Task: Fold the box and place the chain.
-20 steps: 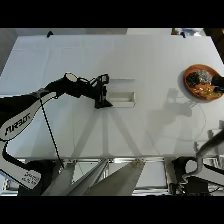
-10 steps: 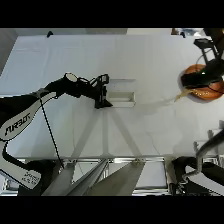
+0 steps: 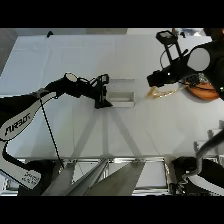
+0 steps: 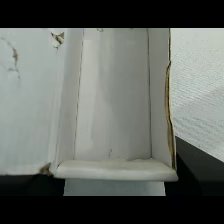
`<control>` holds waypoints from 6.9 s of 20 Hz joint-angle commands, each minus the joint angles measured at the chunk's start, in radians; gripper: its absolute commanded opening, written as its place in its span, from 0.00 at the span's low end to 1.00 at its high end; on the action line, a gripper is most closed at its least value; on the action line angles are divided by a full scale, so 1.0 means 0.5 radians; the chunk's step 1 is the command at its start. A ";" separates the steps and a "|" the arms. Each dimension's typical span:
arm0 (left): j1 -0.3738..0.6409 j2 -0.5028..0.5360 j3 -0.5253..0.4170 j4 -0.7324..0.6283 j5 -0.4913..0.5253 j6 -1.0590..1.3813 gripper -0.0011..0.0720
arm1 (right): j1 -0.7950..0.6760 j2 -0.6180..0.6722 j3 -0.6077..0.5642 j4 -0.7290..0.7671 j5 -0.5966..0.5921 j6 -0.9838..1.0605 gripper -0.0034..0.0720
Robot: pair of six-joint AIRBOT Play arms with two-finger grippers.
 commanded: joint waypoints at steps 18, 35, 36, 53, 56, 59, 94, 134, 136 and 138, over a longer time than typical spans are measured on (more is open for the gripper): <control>-0.001 -0.001 0.001 0.000 0.001 0.001 0.37 | 0.472 -0.576 0.000 -0.004 -0.412 0.217 0.06; -0.001 -0.001 0.001 0.000 0.000 0.001 0.37 | 0.417 -0.353 0.000 0.037 -0.145 -0.037 0.45; -0.001 -0.001 0.001 0.000 0.001 0.001 0.37 | 0.362 -0.285 0.000 0.065 -0.171 -0.169 0.45; -0.001 -0.001 0.001 0.000 0.001 0.001 0.37 | -0.618 -0.806 -0.142 0.464 -0.337 -1.594 0.98; -0.001 -0.001 0.001 0.000 0.001 0.001 0.37 | -0.547 -0.871 -0.142 0.471 -0.423 -1.796 0.98; -0.001 -0.001 0.001 0.000 0.001 0.000 0.37 | -0.515 -0.913 -0.142 0.472 -0.487 -1.795 0.98; -0.001 -0.001 0.001 0.000 0.001 0.001 0.37 | 0.348 -0.176 -0.129 0.876 -0.787 -1.366 0.06; -0.001 -0.001 0.001 0.000 0.001 0.001 0.37 | -0.394 -0.861 -0.391 1.114 -0.481 -3.210 0.71; -0.001 -0.001 0.001 0.000 0.000 0.001 0.37 | -0.373 -0.873 -0.391 1.113 -0.571 -3.202 0.70; -0.001 -0.001 0.001 0.000 0.001 0.001 0.37 | -0.369 -0.874 -0.391 1.113 -0.613 -3.201 0.64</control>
